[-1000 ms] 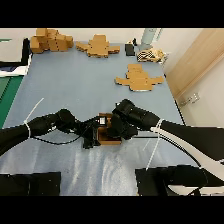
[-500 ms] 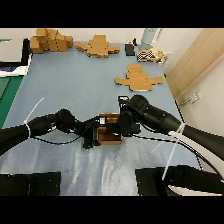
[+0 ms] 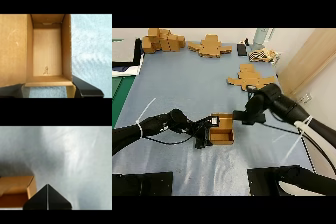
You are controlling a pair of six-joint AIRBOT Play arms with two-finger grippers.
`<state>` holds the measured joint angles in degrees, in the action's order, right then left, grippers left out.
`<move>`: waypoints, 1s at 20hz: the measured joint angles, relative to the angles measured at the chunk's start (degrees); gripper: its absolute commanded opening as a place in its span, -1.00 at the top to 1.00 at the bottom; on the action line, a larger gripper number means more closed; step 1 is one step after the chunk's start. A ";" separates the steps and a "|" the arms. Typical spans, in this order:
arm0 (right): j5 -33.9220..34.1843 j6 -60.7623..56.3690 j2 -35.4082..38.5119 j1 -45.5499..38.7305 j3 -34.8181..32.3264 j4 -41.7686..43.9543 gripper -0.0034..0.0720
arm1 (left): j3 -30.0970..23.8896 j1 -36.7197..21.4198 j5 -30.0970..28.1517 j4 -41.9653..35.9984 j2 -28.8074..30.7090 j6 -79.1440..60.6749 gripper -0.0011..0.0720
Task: Fold the box.
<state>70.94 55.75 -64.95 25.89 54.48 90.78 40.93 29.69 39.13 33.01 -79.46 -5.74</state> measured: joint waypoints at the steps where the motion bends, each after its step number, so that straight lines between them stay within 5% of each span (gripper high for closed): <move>1: -1.60 3.91 -1.16 -3.89 -0.02 2.95 0.90 | 0.00 0.00 0.00 0.00 0.00 0.00 -0.42; 5: -4.55 32.96 -10.93 -18.23 -0.13 31.93 0.90 | 0.00 0.00 0.00 -0.02 0.00 0.00 -0.42; 9: 1.64 62.62 -18.86 -21.99 -0.13 59.58 0.90 | 0.00 0.00 0.00 -0.02 0.00 -0.02 -0.42; 15: 11.19 81.92 -17.55 -18.93 -6.64 70.31 0.90 | 0.00 0.00 0.00 0.00 0.00 -0.02 -0.42; 20: 4.35 88.94 -7.13 -15.58 -19.52 69.31 0.90 | 0.00 0.00 0.00 0.00 0.00 -0.02 -0.42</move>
